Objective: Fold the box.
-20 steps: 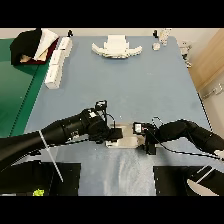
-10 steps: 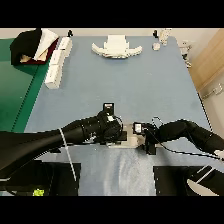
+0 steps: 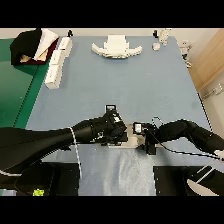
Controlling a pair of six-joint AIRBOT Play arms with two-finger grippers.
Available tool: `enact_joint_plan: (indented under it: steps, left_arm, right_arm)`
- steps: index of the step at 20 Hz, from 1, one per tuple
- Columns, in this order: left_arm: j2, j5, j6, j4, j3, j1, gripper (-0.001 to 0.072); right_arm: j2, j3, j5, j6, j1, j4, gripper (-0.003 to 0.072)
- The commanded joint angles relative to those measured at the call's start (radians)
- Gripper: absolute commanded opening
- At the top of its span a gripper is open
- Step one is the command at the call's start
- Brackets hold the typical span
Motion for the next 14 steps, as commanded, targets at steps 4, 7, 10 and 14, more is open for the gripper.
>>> enact_joint_plan:
  steps: [4,7,10,14]
  left_arm:
    - [-0.018,-0.012,-0.019,0.015,0.002,-0.006,0.0013]
    - [-0.018,-0.012,-0.018,0.012,0.002,-0.006,0.0015]
    - [-0.018,-0.012,-0.014,0.010,0.003,-0.006,0.0019]
    - [-0.018,-0.012,-0.014,0.010,0.003,-0.006,0.0591]
  right_arm:
    - [0.000,0.000,0.000,0.000,0.001,0.000,0.0528]
    - [0.000,0.000,0.000,0.000,0.001,0.000,0.0528]
    - [0.000,0.000,0.000,0.000,0.001,0.000,0.0528]
    - [0.000,0.000,0.000,0.000,0.001,0.000,0.0529]
